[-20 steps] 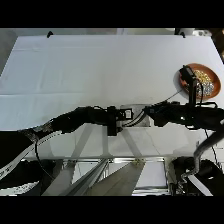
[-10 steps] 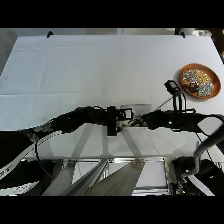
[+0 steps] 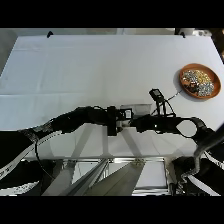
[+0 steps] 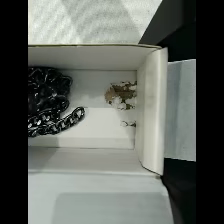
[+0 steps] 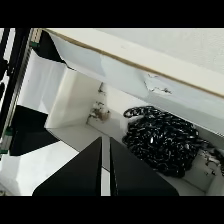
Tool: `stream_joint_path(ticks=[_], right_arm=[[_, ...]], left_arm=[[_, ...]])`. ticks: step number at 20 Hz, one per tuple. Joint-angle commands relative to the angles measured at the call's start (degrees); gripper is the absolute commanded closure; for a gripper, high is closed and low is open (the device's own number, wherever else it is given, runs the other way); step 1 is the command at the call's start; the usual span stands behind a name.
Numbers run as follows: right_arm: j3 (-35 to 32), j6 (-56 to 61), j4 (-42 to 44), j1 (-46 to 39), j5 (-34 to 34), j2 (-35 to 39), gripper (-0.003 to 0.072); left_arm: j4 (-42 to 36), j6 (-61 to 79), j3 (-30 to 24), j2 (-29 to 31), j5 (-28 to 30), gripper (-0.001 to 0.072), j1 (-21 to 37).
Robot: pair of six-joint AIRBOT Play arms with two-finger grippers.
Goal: Fold the box and place the chain.
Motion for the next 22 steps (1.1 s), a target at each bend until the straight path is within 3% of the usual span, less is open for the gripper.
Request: stream_joint_path(ticks=[1, 4, 6, 7, 11, 14, 17, 19, 22], right_arm=[[-0.15, 0.15, 0.09, 0.90, -1.68, -0.87, 0.0617], [-0.13, 0.15, 0.04, 0.90, -0.31, 1.46, 0.0615], [-0.13, 0.17, -2.19, 0.61, 1.27, 5.90, 0.0521], [-0.13, 1.11, -3.78, -0.61, 2.95, 8.63, 0.0515], [0.31, 14.93, -24.20, -13.97, 16.04, 21.62, 0.0477], [0.11, 16.94, -36.48, -26.99, 13.81, 27.15, 0.0498], [-0.26, 16.00, -37.31, -38.58, 8.17, 21.31, 0.0476], [-0.26, 16.24, -34.38, -41.88, 1.38, 13.81, 0.0376], [0.31, 16.02, -30.75, -42.84, -8.11, 1.55, 0.0358]], left_arm=[[0.02, 0.02, 0.04, 0.02, 0.00, 0.0455, 0.04], [0.02, 0.02, 0.04, 0.02, 0.00, 0.0455, 0.04], [0.02, 0.02, 0.04, 0.02, 0.02, 0.0455, 0.04], [0.02, 0.02, 0.04, 0.02, 0.02, 0.0455, 0.07], [0.02, 0.02, 0.04, 0.02, 0.02, 0.0455, 0.04], [0.02, 0.02, 0.04, 0.02, 0.00, 0.0455, 0.07], [0.02, 0.02, 0.04, 0.02, 0.02, 0.0455, 0.07], [0.02, 0.02, 0.04, 0.02, 0.02, 0.0455, 0.04], [0.00, 0.02, 0.04, 0.02, 0.02, 0.0455, 0.04]])
